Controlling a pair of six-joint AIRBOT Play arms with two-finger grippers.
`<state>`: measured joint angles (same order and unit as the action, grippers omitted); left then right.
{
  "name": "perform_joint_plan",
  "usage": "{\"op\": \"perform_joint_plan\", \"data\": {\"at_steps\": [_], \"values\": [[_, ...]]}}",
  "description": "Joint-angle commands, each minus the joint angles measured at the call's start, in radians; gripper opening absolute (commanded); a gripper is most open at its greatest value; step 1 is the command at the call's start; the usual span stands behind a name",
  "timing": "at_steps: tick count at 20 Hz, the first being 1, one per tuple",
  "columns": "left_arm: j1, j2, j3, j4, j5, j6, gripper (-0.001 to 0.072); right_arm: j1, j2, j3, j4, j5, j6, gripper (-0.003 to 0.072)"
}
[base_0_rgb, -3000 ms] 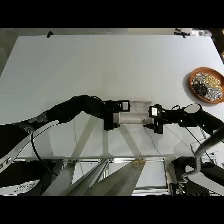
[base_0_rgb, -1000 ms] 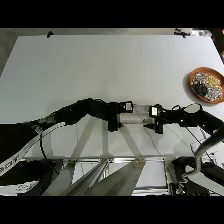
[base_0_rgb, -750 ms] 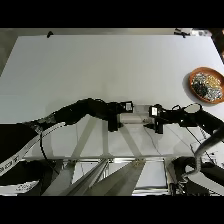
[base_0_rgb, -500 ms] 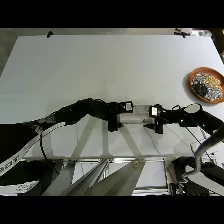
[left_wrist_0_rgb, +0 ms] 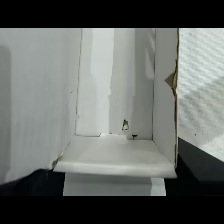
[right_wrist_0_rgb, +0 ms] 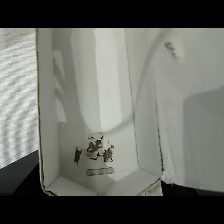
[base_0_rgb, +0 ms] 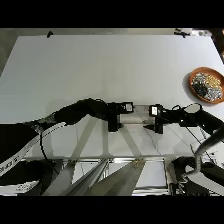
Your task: Fold the box and place the chain.
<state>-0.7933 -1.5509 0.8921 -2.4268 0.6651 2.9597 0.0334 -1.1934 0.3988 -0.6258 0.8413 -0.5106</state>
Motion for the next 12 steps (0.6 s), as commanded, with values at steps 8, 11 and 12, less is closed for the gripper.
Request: {"op": "perform_joint_plan", "data": {"at_steps": [8, 11, 12], "values": [[0.000, 0.002, 0.000, 0.001, -0.010, -0.006, 0.0336, 0.000, 0.190, 0.000, -0.233, -0.004, 0.267, 0.0704], [0.002, 0.002, 0.000, 0.009, -0.013, -0.037, 0.0337, 0.000, 0.282, 0.000, -0.317, -0.002, 0.368, 0.0705], [0.003, 0.002, 0.000, 0.023, -0.016, -0.063, 0.0337, 0.000, 0.313, 0.000, -0.348, 0.002, 0.410, 0.0705]]}}
